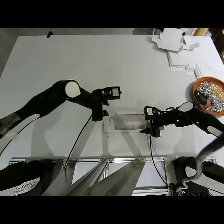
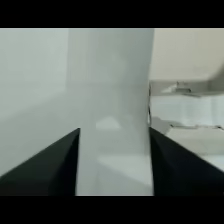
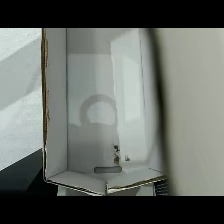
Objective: Fold the box and place the chain.
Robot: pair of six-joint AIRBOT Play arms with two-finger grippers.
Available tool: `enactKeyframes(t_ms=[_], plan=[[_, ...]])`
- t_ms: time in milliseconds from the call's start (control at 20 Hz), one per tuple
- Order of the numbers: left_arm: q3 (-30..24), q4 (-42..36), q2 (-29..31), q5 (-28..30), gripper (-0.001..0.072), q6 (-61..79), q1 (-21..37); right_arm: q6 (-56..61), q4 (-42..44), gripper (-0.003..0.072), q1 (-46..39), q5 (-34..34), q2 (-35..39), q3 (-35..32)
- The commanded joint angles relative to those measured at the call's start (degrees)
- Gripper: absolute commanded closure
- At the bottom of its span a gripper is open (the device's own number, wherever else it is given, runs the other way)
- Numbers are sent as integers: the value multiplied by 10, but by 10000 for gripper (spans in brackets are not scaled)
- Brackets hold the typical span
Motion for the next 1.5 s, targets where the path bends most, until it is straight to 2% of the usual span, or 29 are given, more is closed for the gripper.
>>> enactKeyframes(t_ms=[0,50,150,250,400,500,550,600,700,850,1000,1100,1250,1350,1450], plan=[[0,34,61,-74,558,-34,0,0,0,251,0,-2,0,0],[1,27,73,-95,707,-34,-13,0,1,251,0,-3,0,0],[0,13,84,-109,707,-88,-61,0,1,251,0,-3,0,0],[0,20,82,-69,707,-153,-127,0,1,251,0,-2,0,0],[0,26,62,85,704,-165,-207,0,0,251,0,-3,0,0],[2,29,39,212,707,-193,-206,0,0,251,0,-3,0,0],[8,30,23,250,707,-219,-193,0,0,251,0,-3,0,0],[22,30,0,255,707,-235,-175,0,0,251,0,-2,0,0],[50,11,-55,234,707,-244,-147,0,0,251,0,-3,0,0],[77,-57,-134,238,707,-236,-132,0,0,251,0,-3,0,0],[84,-60,-167,237,706,-237,-132,0,0,251,0,-3,0,0],[84,-54,-155,217,702,-236,-130,0,0,251,0,-3,0,0],[84,19,-83,161,707,-267,-123,0,0,251,0,-2,0,0],[84,84,-28,106,707,-311,-122,0,0,251,0,-3,0,0],[84,113,4,28,707,-317,-129,0,0,251,0,-2,0,0]])
